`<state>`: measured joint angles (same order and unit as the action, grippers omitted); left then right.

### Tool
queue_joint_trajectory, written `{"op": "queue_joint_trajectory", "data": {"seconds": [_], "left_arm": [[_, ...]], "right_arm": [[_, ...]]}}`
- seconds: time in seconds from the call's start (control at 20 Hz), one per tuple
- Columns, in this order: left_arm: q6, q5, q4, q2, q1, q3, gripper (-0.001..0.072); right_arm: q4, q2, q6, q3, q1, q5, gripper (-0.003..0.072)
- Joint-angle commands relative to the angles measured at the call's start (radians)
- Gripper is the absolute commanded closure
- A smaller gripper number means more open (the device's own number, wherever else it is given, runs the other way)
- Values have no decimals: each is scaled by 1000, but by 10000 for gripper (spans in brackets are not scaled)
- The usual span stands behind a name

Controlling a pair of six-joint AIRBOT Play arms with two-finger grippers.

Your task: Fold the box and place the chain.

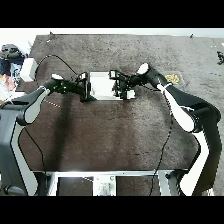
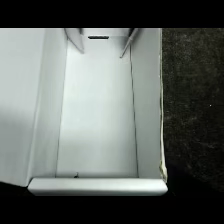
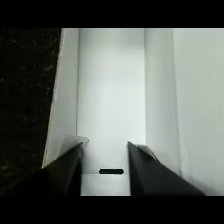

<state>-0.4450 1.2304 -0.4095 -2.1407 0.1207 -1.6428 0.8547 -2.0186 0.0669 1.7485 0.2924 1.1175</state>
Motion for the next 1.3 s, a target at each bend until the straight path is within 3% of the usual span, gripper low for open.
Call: {"op": "queue_joint_trajectory", "data": {"seconds": [0.0, 0.2, 0.5, 0.8, 0.85, 0.9, 1.25], "left_arm": [[0, 0, -2, 1, -1, 0, 251], [0, 0, -2, 1, -1, 0, 251], [0, 0, -2, 1, -1, 0, 251], [0, 0, -2, 1, -1, 0, 251], [0, 0, -2, 1, -1, 0, 251], [-1, 0, -2, 1, -1, 0, 251], [0, 0, -2, 1, -1, 0, 251]], "right_arm": [[57, 1, -47, 1, -3, -4, 572], [187, 18, -198, 2, -24, 20, 597], [193, 94, -386, 2, -107, 115, 596], [188, 121, -990, 2, -226, 122, 600], [179, 117, -1051, 2, -249, 118, 678], [157, 112, -1102, 1, -272, 116, 677], [21, 42, -1190, 0, -318, 167, 677]]}}
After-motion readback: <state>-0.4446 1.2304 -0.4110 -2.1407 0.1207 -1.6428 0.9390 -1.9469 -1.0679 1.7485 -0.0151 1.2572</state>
